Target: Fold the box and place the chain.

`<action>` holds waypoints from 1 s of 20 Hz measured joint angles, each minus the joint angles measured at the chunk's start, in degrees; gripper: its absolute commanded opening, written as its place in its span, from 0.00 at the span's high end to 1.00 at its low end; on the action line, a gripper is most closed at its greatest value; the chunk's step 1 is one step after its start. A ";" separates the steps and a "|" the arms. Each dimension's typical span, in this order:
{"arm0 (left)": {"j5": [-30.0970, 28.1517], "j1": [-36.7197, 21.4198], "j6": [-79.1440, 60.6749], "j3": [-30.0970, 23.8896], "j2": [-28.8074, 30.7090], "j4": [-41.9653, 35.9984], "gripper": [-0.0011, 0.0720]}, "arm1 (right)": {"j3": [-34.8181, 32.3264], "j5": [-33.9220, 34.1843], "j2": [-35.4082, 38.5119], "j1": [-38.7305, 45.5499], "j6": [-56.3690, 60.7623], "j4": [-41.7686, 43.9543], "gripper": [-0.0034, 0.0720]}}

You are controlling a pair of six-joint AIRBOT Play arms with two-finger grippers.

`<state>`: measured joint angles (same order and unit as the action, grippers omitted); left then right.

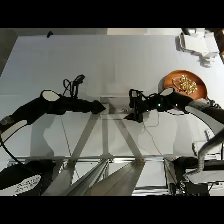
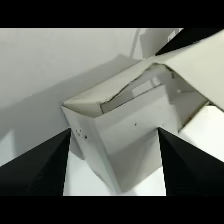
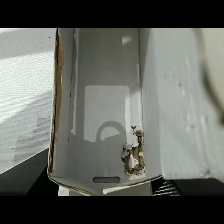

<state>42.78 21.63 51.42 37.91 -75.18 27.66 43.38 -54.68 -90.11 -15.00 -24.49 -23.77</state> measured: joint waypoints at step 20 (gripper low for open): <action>1.27 13.99 49.20 13.27 -1.53 47.74 0.45 | 0.00 0.00 0.00 0.00 0.00 0.00 0.29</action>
<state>44.05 35.62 100.62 51.18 -76.71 75.40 43.38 -54.68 -90.11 -15.00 -24.49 -23.77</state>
